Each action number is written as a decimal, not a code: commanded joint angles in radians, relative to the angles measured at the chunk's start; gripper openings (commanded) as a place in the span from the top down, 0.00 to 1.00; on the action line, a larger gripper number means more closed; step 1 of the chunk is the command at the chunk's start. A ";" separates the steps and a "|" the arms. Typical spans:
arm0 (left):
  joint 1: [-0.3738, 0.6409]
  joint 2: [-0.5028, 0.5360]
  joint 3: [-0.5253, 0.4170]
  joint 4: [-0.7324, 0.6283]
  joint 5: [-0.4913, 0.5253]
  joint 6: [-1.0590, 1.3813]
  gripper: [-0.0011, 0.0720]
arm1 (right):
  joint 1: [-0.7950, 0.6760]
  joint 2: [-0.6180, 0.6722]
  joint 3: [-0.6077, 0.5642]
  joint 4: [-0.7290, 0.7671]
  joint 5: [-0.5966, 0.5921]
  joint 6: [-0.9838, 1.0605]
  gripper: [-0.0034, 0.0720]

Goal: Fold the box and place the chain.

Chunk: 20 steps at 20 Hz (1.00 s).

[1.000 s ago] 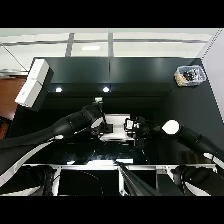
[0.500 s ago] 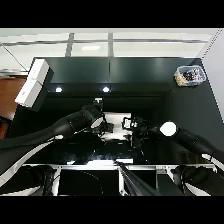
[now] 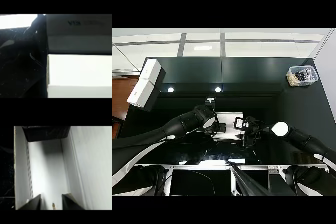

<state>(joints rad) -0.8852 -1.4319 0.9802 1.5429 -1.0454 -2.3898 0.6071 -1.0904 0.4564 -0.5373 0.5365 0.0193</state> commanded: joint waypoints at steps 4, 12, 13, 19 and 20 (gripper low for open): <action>-0.001 0.000 0.001 -0.009 -0.003 0.000 0.94 | -0.077 0.123 0.001 -0.142 0.105 0.360 0.89; -0.001 0.000 0.001 -0.019 -0.008 0.000 0.94 | -0.678 0.305 -0.029 -0.406 0.485 1.340 0.89; -0.001 0.000 0.001 -0.031 -0.007 0.000 0.94 | -0.731 0.301 -0.053 -0.404 0.493 1.358 0.89; 0.000 0.000 0.001 -0.036 -0.005 0.000 0.94 | -0.658 0.251 -0.212 -0.227 0.442 1.376 0.89; 0.000 0.000 0.001 -0.037 -0.005 0.000 0.94 | -0.627 0.227 -0.214 -0.212 0.412 1.375 0.89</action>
